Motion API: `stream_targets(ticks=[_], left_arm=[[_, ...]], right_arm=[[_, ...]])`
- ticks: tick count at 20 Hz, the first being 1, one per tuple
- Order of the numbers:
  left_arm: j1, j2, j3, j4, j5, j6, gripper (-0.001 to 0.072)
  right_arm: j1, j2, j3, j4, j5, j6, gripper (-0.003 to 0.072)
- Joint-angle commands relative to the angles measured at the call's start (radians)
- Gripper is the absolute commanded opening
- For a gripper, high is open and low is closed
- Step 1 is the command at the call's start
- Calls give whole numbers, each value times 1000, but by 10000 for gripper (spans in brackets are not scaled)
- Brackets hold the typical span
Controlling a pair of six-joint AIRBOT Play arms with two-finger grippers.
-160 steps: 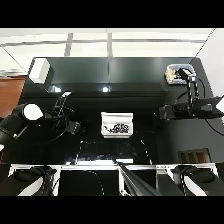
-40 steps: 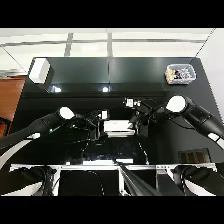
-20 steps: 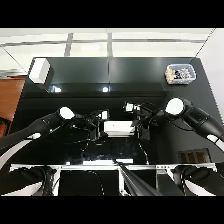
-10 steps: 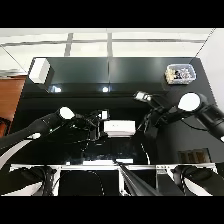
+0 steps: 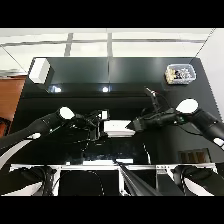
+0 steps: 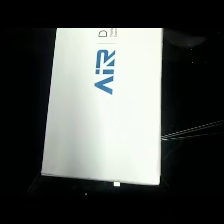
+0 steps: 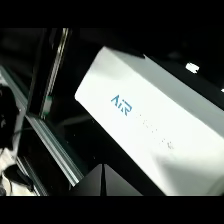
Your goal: Fold the box and place the chain.
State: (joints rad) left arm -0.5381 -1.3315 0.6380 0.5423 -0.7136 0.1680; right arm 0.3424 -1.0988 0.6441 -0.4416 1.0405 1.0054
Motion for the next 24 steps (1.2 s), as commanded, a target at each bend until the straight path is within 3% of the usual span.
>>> stream_targets(ticks=[1,7,16,20,24], left_arm=[[0,-1,1,0,0,0,372],[0,-1,1,0,0,0,372],[0,-1,1,-2,0,0,372],[1,0,2,0,0,0,372],[4,23,7,2,-1,-1,379]], right_arm=[[71,-71,-17,78,-138,16,10],[82,-147,-17,-35,-160,38,10],[81,-145,-11,-42,-119,37,10],[29,-81,73,-65,80,23,10],[-175,121,135,-194,343,39,10]])
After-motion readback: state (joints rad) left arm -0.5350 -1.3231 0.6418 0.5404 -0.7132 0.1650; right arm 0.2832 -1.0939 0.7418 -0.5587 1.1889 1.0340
